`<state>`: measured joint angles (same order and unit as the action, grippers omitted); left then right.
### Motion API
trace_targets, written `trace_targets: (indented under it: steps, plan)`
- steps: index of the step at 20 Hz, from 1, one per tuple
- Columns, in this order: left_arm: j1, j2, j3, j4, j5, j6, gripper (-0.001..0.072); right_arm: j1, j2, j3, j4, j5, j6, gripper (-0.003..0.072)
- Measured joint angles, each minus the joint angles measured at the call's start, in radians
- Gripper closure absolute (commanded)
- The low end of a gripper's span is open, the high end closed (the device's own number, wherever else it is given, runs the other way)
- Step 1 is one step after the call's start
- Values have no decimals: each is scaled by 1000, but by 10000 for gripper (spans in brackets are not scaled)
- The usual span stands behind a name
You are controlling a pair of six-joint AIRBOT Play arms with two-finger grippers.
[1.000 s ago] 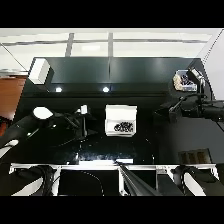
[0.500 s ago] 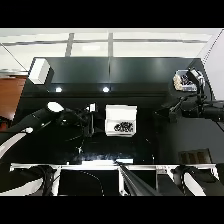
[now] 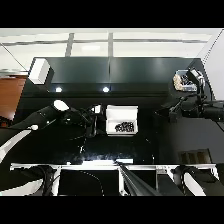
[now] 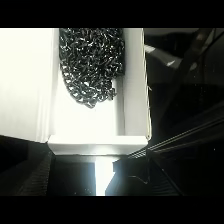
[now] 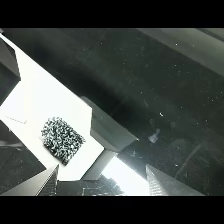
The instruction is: Fold the box and place the chain.
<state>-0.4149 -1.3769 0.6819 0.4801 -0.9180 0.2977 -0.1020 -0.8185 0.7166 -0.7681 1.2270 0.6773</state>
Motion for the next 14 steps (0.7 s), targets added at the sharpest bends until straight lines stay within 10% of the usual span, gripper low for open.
trace_targets:
  steps: [14]
  plan:
    - [-53, -2, 5, 29, 77, -71, -1, 0, 0, 0, -1, -1, 0, 62]
